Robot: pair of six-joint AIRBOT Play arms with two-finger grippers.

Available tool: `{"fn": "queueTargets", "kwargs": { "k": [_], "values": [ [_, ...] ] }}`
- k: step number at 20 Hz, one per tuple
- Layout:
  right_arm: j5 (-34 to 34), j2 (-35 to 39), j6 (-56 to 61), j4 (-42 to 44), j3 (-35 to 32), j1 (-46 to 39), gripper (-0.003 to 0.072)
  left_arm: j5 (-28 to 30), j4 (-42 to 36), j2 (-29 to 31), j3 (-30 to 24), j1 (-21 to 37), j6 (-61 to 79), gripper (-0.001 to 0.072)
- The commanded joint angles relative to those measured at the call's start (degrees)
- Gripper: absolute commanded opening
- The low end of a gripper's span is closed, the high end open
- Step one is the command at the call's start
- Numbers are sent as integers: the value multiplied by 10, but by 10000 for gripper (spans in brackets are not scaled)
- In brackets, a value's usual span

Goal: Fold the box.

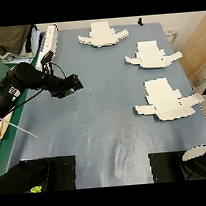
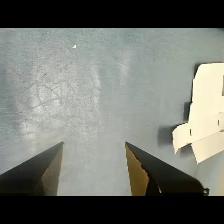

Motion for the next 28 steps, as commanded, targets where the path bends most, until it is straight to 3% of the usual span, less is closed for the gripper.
{"fn": "queueTargets", "kwargs": {
  "k": [1, 5, 6, 7, 8, 11, 13, 17, 20, 23, 28],
  "values": [
    [45, -54, -59, 67, 23, -4, 438, -1, -15, 0, 1, 0, 7, 580],
    [105, -61, -94, 163, 26, -4, 314, 0, -36, 0, 1, 0, 18, 580],
    [121, -61, -94, 186, 26, -3, 178, 0, -37, 0, 1, 0, 20, 580],
    [135, -61, -93, 214, 26, -3, 136, 0, -37, 0, 1, 0, 20, 580],
    [155, -61, -93, 257, 26, -1, 35, 0, -37, 0, 1, 0, 20, 580],
    [179, -49, -85, 365, 22, 23, 1, 0, -38, 0, 1, 0, 20, 572],
    [159, -17, -60, 391, -6, 59, 1, 4, -39, 0, 1, 0, 23, 25],
    [32, 104, 9, 354, -168, 157, 1, -2, -40, 1, 1, 0, 80, 15],
    [-35, 236, 43, 342, -316, 232, 1, -20, -42, 2, 1, 5, 121, 16],
    [-98, 377, 126, 292, -438, 289, 1, -87, -90, 2, 0, 33, 191, 14],
    [-114, 587, 292, 166, -569, 365, 1, -203, -179, 2, -12, 97, 277, 15]
  ]
}}
